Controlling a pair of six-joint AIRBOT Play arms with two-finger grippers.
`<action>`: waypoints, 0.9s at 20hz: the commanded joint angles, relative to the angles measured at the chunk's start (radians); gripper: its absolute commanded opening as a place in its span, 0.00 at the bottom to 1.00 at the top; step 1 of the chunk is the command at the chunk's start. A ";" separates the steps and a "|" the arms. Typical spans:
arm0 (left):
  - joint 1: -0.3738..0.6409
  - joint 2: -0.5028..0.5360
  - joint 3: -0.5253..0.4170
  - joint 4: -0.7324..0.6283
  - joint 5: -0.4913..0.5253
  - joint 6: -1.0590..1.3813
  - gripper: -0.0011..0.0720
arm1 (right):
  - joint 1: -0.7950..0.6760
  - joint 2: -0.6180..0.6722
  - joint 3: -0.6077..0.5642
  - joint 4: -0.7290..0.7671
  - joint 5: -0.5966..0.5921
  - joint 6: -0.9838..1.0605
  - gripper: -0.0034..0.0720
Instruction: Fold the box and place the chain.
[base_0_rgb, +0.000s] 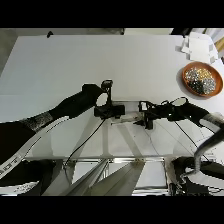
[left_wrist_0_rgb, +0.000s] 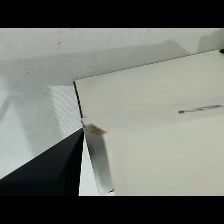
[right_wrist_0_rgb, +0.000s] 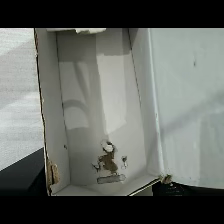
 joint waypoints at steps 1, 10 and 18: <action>-0.016 -0.033 0.041 0.001 -0.032 -0.023 0.58 | 0.001 0.001 0.000 0.000 0.000 0.000 0.60; -0.024 -0.069 0.075 0.049 -0.136 -0.217 0.58 | 0.001 0.001 0.000 0.000 0.000 0.000 0.60; -0.013 -0.160 0.166 0.026 -0.230 -0.240 0.55 | 0.001 0.001 0.000 0.000 0.000 0.000 0.60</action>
